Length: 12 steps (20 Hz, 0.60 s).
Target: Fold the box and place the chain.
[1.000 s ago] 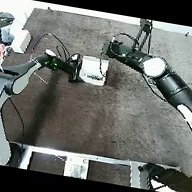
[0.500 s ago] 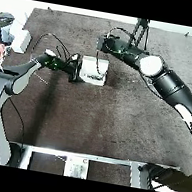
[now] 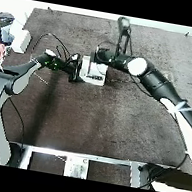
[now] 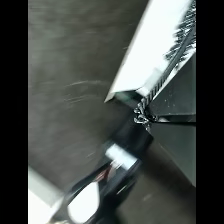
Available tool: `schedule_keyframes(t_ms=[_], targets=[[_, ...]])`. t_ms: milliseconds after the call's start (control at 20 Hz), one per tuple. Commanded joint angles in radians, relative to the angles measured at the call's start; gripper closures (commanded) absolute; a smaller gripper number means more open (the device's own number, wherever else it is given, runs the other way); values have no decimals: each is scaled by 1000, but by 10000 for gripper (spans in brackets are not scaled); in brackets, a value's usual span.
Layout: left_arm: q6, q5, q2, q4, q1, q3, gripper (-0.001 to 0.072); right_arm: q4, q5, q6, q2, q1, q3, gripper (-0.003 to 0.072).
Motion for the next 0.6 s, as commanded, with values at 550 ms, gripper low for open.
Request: schedule_keyframes(t_ms=[550], targets=[[0, 0, 0, 0, 0, 0, 481, -124, 265, 129, -66, -470, -184, 399]])
